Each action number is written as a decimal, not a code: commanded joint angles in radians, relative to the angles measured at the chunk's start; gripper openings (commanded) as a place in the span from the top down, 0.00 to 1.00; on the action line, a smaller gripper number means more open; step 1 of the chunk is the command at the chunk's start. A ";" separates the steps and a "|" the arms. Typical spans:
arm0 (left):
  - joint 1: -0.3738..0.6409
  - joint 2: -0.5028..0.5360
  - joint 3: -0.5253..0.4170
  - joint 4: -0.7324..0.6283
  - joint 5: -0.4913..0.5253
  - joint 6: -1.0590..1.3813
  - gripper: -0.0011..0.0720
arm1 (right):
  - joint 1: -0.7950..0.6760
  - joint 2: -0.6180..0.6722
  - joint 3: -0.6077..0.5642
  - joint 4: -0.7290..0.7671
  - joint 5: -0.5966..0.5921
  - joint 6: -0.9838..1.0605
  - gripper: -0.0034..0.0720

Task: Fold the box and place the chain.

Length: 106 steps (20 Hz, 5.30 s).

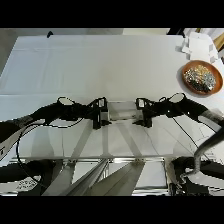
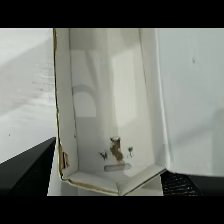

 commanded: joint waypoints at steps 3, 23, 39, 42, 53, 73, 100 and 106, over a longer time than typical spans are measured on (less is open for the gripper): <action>0.000 0.000 0.000 0.002 -0.004 0.000 0.80 | -0.064 0.106 0.001 -0.193 0.056 0.286 0.05; 0.000 0.000 0.000 0.002 -0.004 0.000 0.80 | 0.156 0.246 0.001 0.193 -0.393 0.876 0.93; 0.000 0.000 0.000 0.002 -0.004 0.000 0.80 | 0.102 0.175 0.034 -0.132 -0.269 1.220 0.93; 0.000 0.000 0.000 0.002 -0.004 0.000 0.80 | 0.036 0.269 0.091 -0.253 -0.080 1.220 0.93; 0.000 0.000 0.000 0.002 -0.004 0.000 0.80 | 0.010 0.340 -0.051 -0.507 0.013 0.291 0.60; 0.000 0.000 0.000 0.002 -0.004 0.000 0.80 | 0.132 0.273 -0.092 -0.177 -0.220 0.163 0.75; 0.000 0.000 0.000 0.002 -0.004 0.000 0.80 | -0.138 0.461 -0.092 -0.042 -0.014 0.888 0.93; 0.000 0.000 0.000 0.002 -0.004 0.000 0.80 | -0.321 0.461 -0.092 -0.278 -0.061 1.441 0.93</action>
